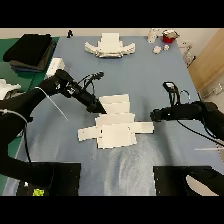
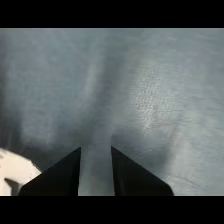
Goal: Fold the box.
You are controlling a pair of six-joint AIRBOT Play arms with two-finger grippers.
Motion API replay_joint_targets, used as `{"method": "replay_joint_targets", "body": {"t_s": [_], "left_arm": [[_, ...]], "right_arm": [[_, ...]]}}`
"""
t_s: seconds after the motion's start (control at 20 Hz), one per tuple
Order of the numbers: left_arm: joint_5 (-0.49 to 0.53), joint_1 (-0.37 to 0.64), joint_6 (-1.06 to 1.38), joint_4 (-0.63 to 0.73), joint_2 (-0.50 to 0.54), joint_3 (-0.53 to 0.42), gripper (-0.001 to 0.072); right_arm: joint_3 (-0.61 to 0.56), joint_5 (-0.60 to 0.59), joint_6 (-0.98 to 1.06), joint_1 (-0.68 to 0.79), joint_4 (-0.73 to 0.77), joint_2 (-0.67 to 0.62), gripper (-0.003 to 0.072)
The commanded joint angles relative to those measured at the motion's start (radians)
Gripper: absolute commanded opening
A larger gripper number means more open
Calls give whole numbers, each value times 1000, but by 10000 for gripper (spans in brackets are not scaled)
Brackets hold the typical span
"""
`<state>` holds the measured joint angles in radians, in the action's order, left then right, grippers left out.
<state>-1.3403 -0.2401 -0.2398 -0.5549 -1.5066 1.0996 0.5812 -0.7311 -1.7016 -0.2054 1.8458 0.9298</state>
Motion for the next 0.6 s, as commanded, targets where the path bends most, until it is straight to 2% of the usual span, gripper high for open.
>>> {"method": "replay_joint_targets", "body": {"t_s": [0.0,0.15,0.3,0.4,0.55], "left_arm": [[189,-46,159,-69,125,-87,6],[336,-92,310,-23,260,-246,5],[519,-163,509,131,407,-434,6],[638,-215,663,188,478,-538,6],[699,-259,722,219,510,-602,7]], "right_arm": [[14,97,270,32,-106,0,304],[14,140,350,41,-98,0,303],[14,145,352,40,-75,0,303],[14,145,352,40,-58,0,303],[13,145,351,39,-37,0,303]]}}
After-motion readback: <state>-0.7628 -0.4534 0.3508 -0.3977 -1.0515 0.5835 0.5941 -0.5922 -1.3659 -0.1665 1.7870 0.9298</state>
